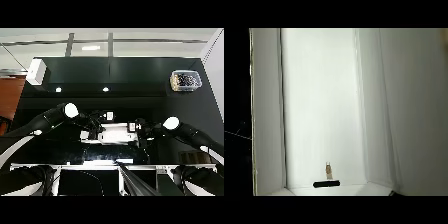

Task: Fold the box and place the chain.

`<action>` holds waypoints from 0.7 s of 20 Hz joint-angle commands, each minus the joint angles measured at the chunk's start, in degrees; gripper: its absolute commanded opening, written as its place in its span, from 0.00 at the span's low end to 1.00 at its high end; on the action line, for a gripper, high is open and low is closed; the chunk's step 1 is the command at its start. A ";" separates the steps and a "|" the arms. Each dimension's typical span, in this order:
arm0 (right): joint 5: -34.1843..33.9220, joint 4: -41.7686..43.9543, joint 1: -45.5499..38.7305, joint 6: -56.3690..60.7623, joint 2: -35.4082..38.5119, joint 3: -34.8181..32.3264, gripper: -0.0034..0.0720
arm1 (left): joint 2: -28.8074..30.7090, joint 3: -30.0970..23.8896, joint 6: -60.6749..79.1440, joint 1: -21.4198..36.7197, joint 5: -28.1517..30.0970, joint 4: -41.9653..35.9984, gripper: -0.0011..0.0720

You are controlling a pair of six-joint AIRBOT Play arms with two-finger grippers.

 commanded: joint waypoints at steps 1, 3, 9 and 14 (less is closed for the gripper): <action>0.13 0.15 0.04 -0.33 -1.09 0.00 0.97 | 0.00 0.07 0.02 -0.02 0.00 0.02 0.05; 0.09 0.13 0.04 -0.33 -1.09 0.00 0.97 | 0.00 0.07 0.02 -0.02 0.00 0.02 0.05; -0.22 0.11 0.07 -0.22 -1.09 0.00 0.97 | 0.00 0.07 0.02 -0.02 0.00 0.00 0.05; -0.22 0.15 0.07 -0.17 -1.09 0.00 0.79 | 0.00 0.07 0.02 -0.02 -0.04 0.02 0.05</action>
